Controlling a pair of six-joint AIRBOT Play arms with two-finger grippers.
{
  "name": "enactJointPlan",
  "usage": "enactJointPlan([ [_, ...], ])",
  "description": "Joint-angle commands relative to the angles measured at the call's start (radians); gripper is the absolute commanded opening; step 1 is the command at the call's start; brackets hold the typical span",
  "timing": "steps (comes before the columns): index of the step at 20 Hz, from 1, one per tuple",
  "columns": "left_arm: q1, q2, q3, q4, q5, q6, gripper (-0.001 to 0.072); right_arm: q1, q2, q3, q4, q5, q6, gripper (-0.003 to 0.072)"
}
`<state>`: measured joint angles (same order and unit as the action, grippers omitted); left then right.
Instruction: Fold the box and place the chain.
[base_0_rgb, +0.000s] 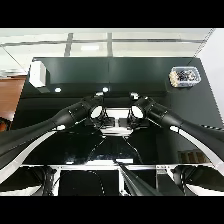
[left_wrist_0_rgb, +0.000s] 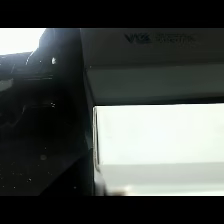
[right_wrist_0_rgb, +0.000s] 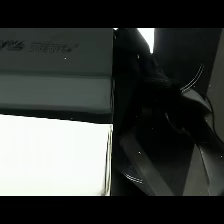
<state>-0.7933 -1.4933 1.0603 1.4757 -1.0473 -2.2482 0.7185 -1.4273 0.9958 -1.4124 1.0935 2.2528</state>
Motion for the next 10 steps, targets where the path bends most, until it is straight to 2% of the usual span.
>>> enactJointPlan([
  [1, 0.000, -0.001, 0.000, 0.000, -0.001, 0.000, 0.0029, 0.001, -0.001, 0.001, 0.005, -0.005, 0.013, 0.0111],
  [2, 0.000, -0.001, 0.000, 0.000, -0.001, 0.000, 0.0029, 0.000, -0.001, 0.001, 0.005, -0.005, 0.013, 0.0146],
  [7, 0.000, -0.001, 0.000, 0.000, -0.001, 0.000, 0.0029, 0.000, -0.001, 0.001, -0.004, -0.004, 0.013, 0.0145],
  [8, 0.000, -0.001, 0.000, 0.000, -0.001, 0.000, 0.0029, 0.000, -0.001, 0.001, -0.004, -0.004, 0.013, 0.0119],
  [9, 0.000, -0.001, 0.000, 0.000, -0.001, 0.000, 0.0029, 0.001, -0.001, 0.001, -0.003, -0.005, 0.010, 0.0027],
  [10, 0.000, -0.001, 0.000, 0.000, -0.001, 0.000, 0.0029, 0.001, -0.001, 0.001, -0.003, -0.006, 0.010, 0.0010],
])
